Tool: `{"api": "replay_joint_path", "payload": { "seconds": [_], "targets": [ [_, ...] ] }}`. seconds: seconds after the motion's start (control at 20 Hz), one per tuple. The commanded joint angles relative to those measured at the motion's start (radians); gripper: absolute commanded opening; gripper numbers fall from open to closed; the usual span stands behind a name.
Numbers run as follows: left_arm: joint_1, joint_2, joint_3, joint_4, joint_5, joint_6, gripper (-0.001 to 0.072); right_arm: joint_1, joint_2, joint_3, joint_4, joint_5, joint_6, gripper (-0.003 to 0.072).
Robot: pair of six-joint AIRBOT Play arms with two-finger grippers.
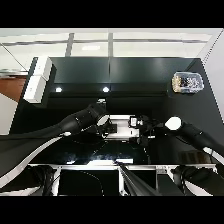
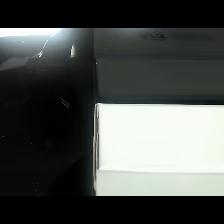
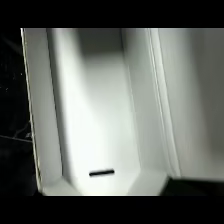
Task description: Fold the box and place the chain.
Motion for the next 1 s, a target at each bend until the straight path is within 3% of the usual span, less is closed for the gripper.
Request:
{"api": "replay_joint_path", "payload": {
  "seconds": [0.0,0.2,0.35,0.4,0.45,0.5,0.65,0.75,0.95],
  "targets": [
    [0.000,0.002,0.000,0.007,-0.016,0.007,0.0028,-0.041,0.104,0.001,-0.143,0.069,0.150,0.0713],
    [0.000,0.002,0.000,0.008,-0.015,0.008,0.0029,-0.084,0.117,0.000,-0.219,0.095,0.150,0.0705],
    [0.000,0.002,0.000,0.008,-0.015,0.010,0.0029,-0.057,0.080,0.000,-0.103,0.067,0.053,0.0704],
    [0.000,0.002,0.000,0.008,-0.015,0.015,0.0030,-0.041,0.068,0.000,-0.067,0.064,0.014,0.0606],
    [0.000,0.002,0.000,0.007,-0.015,0.022,0.0030,-0.027,0.055,0.000,-0.042,0.048,0.011,0.0427],
    [0.000,0.002,0.000,0.006,-0.015,0.030,0.0030,-0.016,0.042,0.000,-0.031,0.029,0.013,0.0357],
    [0.000,0.001,0.000,0.006,-0.016,0.030,0.0030,0.009,0.012,0.000,0.004,0.011,0.013,0.0334],
    [0.000,0.001,0.000,0.005,-0.017,0.030,0.0029,0.026,0.001,0.000,0.050,0.006,0.013,0.0217],
    [0.000,0.001,0.000,0.003,-0.016,0.030,0.0030,0.050,-0.005,0.000,0.095,-0.005,0.013,0.0217]
  ]
}}
